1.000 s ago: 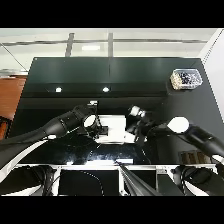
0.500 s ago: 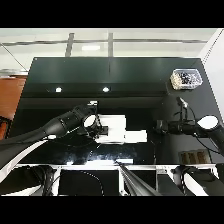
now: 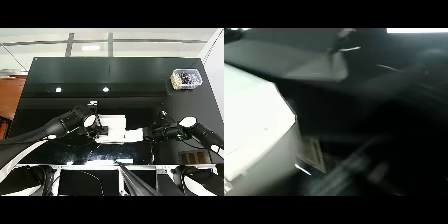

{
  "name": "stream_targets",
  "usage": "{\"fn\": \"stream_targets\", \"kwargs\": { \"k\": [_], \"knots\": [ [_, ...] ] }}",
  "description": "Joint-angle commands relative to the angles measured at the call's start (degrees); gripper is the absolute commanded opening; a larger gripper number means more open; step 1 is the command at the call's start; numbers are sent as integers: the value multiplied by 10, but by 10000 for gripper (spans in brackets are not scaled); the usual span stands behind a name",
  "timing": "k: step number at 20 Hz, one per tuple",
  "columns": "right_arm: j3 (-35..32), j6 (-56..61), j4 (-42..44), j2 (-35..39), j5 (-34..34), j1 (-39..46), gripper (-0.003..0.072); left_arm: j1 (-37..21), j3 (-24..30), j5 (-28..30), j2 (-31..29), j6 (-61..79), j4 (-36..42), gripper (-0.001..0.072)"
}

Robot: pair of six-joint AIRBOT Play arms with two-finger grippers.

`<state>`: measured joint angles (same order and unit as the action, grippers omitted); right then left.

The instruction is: Fold the box and place the chain.

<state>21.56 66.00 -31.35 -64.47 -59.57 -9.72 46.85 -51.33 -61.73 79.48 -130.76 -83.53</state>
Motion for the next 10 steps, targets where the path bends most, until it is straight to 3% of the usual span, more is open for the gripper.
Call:
{"fn": "stream_targets", "kwargs": {
  "k": [1, 4, 8, 10],
  "knots": [
    [36, -52, 48, -12, -33, -19, 709, 0, 0, 1, 0, 0, 0, 31],
    [89, -65, 49, -12, -93, -21, 708, 0, 0, -1, 0, 0, 0, 31],
    [108, 16, 23, -12, -75, -79, 699, 0, 0, -1, 0, 0, 0, 31],
    [114, 53, -16, -12, -39, -129, 553, 0, 0, 0, 0, 0, 0, 31]
  ]
}}
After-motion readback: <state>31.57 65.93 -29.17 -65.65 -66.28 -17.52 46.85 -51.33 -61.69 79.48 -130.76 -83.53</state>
